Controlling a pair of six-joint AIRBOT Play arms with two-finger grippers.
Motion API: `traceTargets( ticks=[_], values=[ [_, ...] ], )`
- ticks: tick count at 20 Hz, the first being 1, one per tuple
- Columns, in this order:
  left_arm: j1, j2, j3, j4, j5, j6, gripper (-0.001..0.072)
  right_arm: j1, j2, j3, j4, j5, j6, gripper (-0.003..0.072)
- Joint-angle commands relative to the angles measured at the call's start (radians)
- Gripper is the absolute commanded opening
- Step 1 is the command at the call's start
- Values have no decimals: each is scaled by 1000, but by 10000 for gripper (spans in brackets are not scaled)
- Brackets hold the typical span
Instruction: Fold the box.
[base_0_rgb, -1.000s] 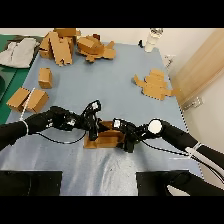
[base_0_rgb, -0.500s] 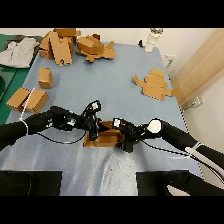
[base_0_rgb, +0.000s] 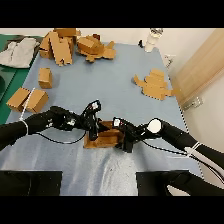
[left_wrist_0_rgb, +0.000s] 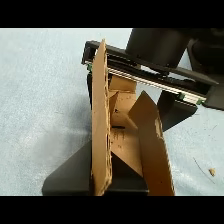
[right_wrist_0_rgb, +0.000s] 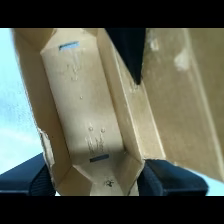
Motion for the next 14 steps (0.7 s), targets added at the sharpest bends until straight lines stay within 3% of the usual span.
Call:
traceTargets(
  ticks=[1, 14],
  values=[
    [0, 0, 0, 0, 0, 0, 12, 2, 0, 0, 43, 3, -109, 661],
    [0, 0, 0, 0, 0, 0, 12, 1, -49, 0, 32, -13, -144, 661]
  ],
)
